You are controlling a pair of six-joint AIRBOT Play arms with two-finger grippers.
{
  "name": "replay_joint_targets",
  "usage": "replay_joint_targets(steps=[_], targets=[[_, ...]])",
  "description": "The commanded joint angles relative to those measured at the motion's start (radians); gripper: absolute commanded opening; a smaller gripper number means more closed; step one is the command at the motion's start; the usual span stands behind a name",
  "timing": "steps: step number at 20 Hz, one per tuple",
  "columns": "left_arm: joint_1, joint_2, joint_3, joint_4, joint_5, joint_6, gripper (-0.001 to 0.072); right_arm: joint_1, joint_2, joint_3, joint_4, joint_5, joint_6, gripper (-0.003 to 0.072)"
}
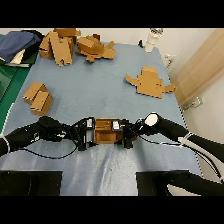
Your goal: Fold the box.
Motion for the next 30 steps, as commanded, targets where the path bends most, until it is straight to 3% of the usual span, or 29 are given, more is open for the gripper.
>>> replay_joint_targets(steps=[1,6,9,15,30], targets=[[0.001,0.0,0.0,-0.004,-0.011,-0.008,0.0693,0.0,0.0,0.001,-0.001,0.0,0.0,0.0486],[0.002,0.0,0.001,0.002,0.091,-0.042,0.0693,0.0,0.0,0.001,-0.002,0.0,0.0,0.0486],[0.002,0.0,0.002,0.007,0.085,-0.045,0.0693,0.0,0.0,0.001,-0.003,0.0,0.0,0.0486],[0.002,-0.001,0.002,0.011,-0.02,0.014,0.0694,0.0,0.0,0.001,-0.016,0.0,0.0,0.0486],[0.001,-0.015,0.016,0.027,-0.002,0.004,0.0694,0.0,0.0,0.001,-0.016,0.017,0.001,0.0486]])
